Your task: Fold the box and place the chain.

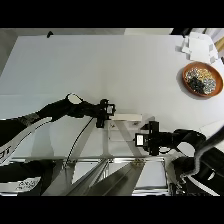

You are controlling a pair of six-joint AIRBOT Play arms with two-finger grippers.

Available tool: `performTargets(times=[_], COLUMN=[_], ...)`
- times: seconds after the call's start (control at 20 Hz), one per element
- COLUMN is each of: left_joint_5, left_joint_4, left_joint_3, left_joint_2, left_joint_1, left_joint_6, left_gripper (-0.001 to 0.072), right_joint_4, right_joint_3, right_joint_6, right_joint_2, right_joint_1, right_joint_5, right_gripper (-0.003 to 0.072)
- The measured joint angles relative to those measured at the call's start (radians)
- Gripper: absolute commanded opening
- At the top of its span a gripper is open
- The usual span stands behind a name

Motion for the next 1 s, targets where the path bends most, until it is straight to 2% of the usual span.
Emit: performTargets(times=[0.4,1.0], left_joint_5=[0.000,-0.002], left_joint_4=[0.000,0.000], left_joint_3=[0.000,0.000], left_joint_2=[0.000,0.000], left_joint_1=[0.000,0.000], left_joint_6=[0.000,0.000], left_gripper=[0.0011,0.0011], right_joint_4=[-0.047,-0.036], right_joint_3=[-0.026,-0.029], right_joint_6=[0.000,0.001], right_joint_2=[-0.009,-0.045], right_joint_1=[0.031,0.090], right_joint_5=[-0.089,-0.180], right_gripper=[0.0603,0.0595])
